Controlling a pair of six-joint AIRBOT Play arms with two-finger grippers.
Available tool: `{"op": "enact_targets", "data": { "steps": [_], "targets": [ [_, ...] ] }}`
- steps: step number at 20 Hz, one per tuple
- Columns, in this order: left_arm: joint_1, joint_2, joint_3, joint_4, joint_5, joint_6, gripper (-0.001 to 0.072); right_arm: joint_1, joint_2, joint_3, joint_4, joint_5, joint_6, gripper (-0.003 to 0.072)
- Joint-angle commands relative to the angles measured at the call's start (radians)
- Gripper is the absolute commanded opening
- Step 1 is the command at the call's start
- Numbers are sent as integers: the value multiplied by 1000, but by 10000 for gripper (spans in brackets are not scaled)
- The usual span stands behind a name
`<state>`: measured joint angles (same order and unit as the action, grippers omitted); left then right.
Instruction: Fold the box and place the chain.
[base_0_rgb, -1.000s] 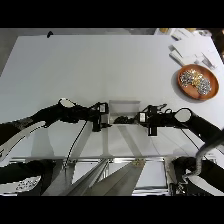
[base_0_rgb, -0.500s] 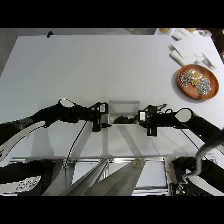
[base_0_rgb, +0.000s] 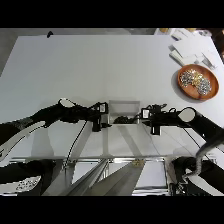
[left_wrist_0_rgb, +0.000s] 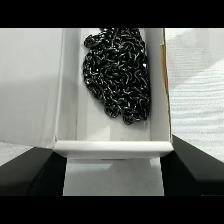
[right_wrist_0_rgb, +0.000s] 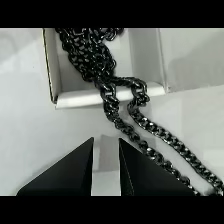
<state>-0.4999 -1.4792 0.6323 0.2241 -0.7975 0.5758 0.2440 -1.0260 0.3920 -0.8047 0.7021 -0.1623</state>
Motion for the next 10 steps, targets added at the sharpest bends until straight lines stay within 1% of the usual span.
{"op": "enact_targets", "data": {
  "steps": [1, 3, 5, 7, 8, 9, 10],
  "targets": [
    [0, -1, 0, 0, 0, 0, 150, -9, -17, 0, 142, 16, -133, 186],
    [0, -1, 0, 0, 0, 0, 150, -9, -45, 0, 202, 28, -203, 186],
    [0, -1, 0, 0, 0, 0, 150, -9, -66, 0, 203, 27, -206, 185],
    [0, -1, 0, 0, 0, 0, 150, -9, -71, 0, 203, 35, -206, 164],
    [0, -1, 0, 0, 0, 0, 150, -9, -71, 0, 203, 35, -206, 130],
    [0, -1, 0, 0, 0, 0, 150, -10, -69, 0, 192, 35, -203, 12],
    [0, -1, 0, 0, 0, 0, 150, -9, -58, 0, 166, 35, -177, 16]
  ]
}}
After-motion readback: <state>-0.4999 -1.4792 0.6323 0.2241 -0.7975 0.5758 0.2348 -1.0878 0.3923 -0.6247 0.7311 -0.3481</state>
